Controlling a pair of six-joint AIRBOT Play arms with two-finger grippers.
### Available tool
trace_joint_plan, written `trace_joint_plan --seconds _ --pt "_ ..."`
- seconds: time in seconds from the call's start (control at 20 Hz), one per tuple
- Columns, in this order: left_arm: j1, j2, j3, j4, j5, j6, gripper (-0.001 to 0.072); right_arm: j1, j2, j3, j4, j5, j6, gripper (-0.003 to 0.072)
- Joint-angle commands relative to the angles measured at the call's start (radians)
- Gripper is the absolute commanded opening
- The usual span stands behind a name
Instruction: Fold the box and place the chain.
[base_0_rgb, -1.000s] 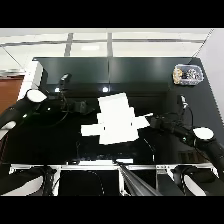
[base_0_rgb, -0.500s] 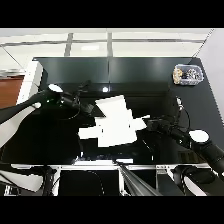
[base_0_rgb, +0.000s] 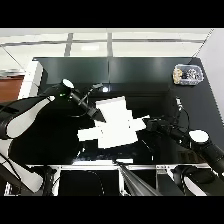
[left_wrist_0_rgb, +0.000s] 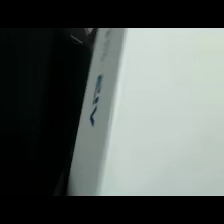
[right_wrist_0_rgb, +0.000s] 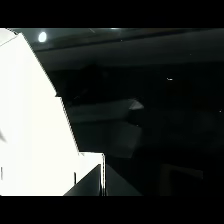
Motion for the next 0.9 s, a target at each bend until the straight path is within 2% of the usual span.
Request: trace_joint_plan --seconds 0.0,0.05,0.1,0.15,0.2,0.25,0.3,0.35,0.45,0.55,0.65,0.75,0.85 --pt "-0.011 -0.008 0.017 0.014 -0.007 0.02 0.0368 0.001 0.001 0.0 0.0 0.001 0.0 0.0017" --pt "-0.011 -0.008 0.017 0.014 -0.01 0.021 0.0282 0.001 0.001 0.0 0.0 0.001 0.0 0.0018" --pt "-0.011 -0.008 0.017 0.014 -0.014 0.021 0.026 0.001 0.001 0.0 0.0 0.002 0.0 0.0018" --pt "-0.01 -0.008 0.018 0.019 -0.024 0.025 0.0139 0.001 0.001 0.0 0.0 0.002 0.0 0.0019" --pt "-0.009 -0.008 0.018 0.026 -0.037 0.031 0.0064 0.001 0.001 0.0 0.0 0.001 0.0 0.0024" --pt "-0.007 -0.008 0.018 0.031 -0.045 0.032 0.0023 0.0 0.001 0.001 0.001 -0.011 0.001 0.0174" --pt "-0.004 -0.008 0.018 0.031 -0.051 0.032 0.0023 -0.005 0.001 0.007 0.0 -0.022 0.003 0.0484" --pt "-0.002 -0.007 0.018 0.03 -0.054 0.031 0.0022 -0.019 0.001 0.023 -0.016 -0.019 0.002 0.0632" --pt "-0.002 0.005 0.018 0.032 -0.047 0.023 0.0019 -0.059 0.001 0.087 -0.165 0.033 -0.001 0.0633" --pt "-0.012 0.044 0.016 0.058 -0.018 -0.003 0.0017 -0.085 0.001 0.19 -0.468 0.145 -0.005 0.0632" --pt "-0.036 0.121 -0.021 0.086 0.064 -0.027 0.0017 -0.082 0.001 0.287 -0.731 0.257 -0.014 0.0632" --pt "-0.069 0.237 -0.121 0.08 0.198 0.061 0.0017 -0.082 0.001 0.333 -0.842 0.335 -0.041 0.0632" --pt "-0.1 0.352 -0.233 0.082 0.36 0.21 0.0019 -0.082 0.001 0.334 -0.854 0.349 -0.057 0.0632"
